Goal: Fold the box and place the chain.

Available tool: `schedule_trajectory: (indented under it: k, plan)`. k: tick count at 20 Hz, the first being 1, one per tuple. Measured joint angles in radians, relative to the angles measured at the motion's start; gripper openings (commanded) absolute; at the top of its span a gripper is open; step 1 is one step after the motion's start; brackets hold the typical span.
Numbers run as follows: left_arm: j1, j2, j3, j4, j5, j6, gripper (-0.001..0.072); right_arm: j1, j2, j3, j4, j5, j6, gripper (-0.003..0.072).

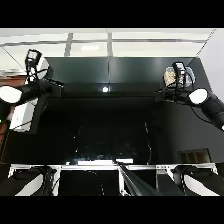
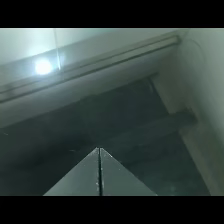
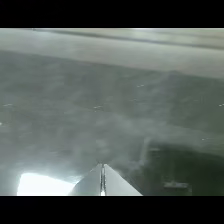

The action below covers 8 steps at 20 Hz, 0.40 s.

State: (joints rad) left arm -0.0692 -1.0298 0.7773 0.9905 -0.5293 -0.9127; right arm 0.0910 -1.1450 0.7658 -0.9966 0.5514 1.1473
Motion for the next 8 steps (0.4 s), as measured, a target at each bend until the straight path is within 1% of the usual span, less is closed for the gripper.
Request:
schedule_trajectory:
  k: [3, 8]
  plan:
    - [-0.042, 0.000, -0.029, 0.058, 0.073, -0.082, 0.0031, -0.002, -0.016, 0.000, -0.056, -0.037, 0.014, 0.0020]
    - [-0.063, -0.002, -0.043, 0.092, 0.116, -0.127, 0.0031, -0.003, -0.023, 0.000, -0.089, -0.059, 0.025, 0.0020]
